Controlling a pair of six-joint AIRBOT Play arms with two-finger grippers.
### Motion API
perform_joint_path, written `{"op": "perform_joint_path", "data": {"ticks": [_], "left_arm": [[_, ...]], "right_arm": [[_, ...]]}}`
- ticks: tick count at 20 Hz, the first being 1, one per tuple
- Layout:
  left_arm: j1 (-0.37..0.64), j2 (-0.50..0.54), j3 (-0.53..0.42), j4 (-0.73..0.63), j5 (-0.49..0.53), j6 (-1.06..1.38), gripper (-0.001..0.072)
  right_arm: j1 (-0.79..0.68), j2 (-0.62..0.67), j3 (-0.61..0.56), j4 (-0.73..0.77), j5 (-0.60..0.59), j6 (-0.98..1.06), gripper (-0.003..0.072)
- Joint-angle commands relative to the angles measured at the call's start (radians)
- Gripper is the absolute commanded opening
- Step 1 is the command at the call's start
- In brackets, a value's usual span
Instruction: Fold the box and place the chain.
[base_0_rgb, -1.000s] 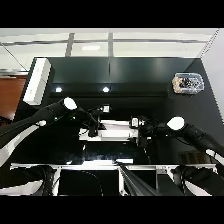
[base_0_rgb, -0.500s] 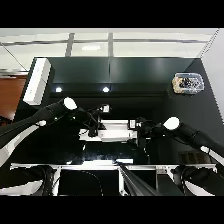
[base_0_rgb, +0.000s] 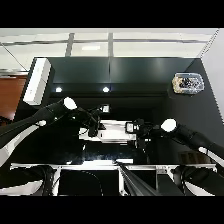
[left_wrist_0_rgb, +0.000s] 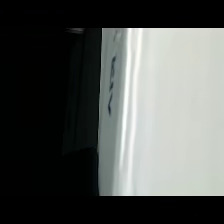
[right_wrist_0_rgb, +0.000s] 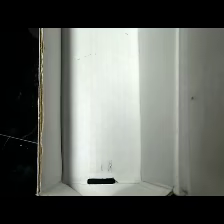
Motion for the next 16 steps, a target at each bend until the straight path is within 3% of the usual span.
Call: {"op": "perform_joint_path", "data": {"ticks": [1, 2, 4, 5, 7, 10, 14, 15, 16], "left_arm": [[0.0, 0.0, 0.0, -0.001, 0.001, -0.001, 0.0026], [0.0, 0.0, 0.0, -0.001, -0.001, -0.001, 0.0026], [0.001, 0.002, 0.002, -0.001, -0.008, -0.003, 0.0032], [0.001, 0.008, 0.002, 0.0, -0.013, -0.004, 0.0104], [0.002, 0.035, 0.002, 0.003, -0.02, -0.006, 0.0348], [0.014, 0.114, 0.002, 0.024, -0.035, -0.073, 0.0514], [0.019, 0.263, 0.002, 0.278, -0.156, -0.338, 0.0507], [0.019, 0.295, 0.002, 0.351, -0.206, -0.423, 0.0475], [0.018, 0.326, 0.002, 0.425, -0.261, -0.514, 0.0315]], "right_arm": [[0.002, -0.001, -0.001, -0.006, -0.005, 0.0, 0.0611], [0.002, -0.001, -0.001, -0.007, -0.005, 0.0, 0.0523], [0.002, -0.001, -0.001, -0.007, -0.004, 0.0, 0.0251], [0.002, -0.001, -0.001, -0.007, -0.005, 0.0, 0.0233], [0.002, -0.001, -0.001, -0.007, -0.005, 0.0, 0.0234], [0.002, -0.001, -0.001, -0.006, -0.005, 0.0, 0.0234], [0.002, -0.001, -0.001, -0.007, -0.005, 0.0, 0.0234], [0.002, -0.001, -0.001, -0.007, -0.005, 0.0, 0.0234], [0.002, -0.001, -0.001, -0.007, -0.005, 0.0, 0.0234]]}}
